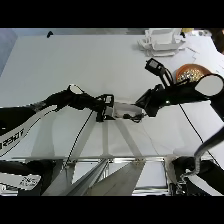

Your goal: Fold the box and place the chain.

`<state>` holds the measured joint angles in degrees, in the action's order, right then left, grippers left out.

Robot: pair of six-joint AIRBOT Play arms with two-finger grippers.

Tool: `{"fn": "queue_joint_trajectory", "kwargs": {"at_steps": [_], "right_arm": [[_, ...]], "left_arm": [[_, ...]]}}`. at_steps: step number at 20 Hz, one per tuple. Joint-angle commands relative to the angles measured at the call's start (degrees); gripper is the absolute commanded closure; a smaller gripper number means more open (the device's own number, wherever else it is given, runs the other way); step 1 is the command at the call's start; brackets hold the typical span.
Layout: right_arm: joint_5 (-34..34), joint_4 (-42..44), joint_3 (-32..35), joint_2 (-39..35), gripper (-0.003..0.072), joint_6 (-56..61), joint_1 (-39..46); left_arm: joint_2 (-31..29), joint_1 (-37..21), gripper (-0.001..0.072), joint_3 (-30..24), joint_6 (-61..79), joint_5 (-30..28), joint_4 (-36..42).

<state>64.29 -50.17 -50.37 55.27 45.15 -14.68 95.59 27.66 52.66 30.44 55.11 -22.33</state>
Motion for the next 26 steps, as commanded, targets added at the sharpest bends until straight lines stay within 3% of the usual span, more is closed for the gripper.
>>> {"fn": "queue_joint_trajectory", "kwargs": {"at_steps": [1, 4, 8, 12, 18, 26], "right_arm": [[2.03, -7.82, 0.09, -2.56, 0.0567, 4.37, 5.2], [0.37, -11.47, 3.69, -2.51, 0.0569, -0.02, 8.07], [-5.25, -9.68, 14.34, -2.51, 0.0564, -18.1, 8.07], [-8.85, -9.18, 21.79, -2.27, 0.0483, -39.41, 7.13], [-15.96, -1.6, 22.71, 0.72, 0.0483, -45.66, 3.98], [-18.8, 2.64, 22.71, 2.45, 0.0484, -46.9, 3.98]], "left_arm": [[0.02, -0.04, 0.0629, -0.02, 0.0, 0.0, 0.0], [0.02, -0.04, 0.0629, -0.02, 0.0, 0.0, 0.0], [0.02, -0.04, 0.0629, -0.02, 0.0, 0.0, 0.0], [0.02, -0.04, 0.0629, -0.02, 0.0, 0.0, 0.0], [0.02, -0.04, 0.0629, -0.02, 0.0, 0.0, 0.0], [0.02, -0.04, 0.0629, -0.02, 0.0, 0.0, 0.0]]}}
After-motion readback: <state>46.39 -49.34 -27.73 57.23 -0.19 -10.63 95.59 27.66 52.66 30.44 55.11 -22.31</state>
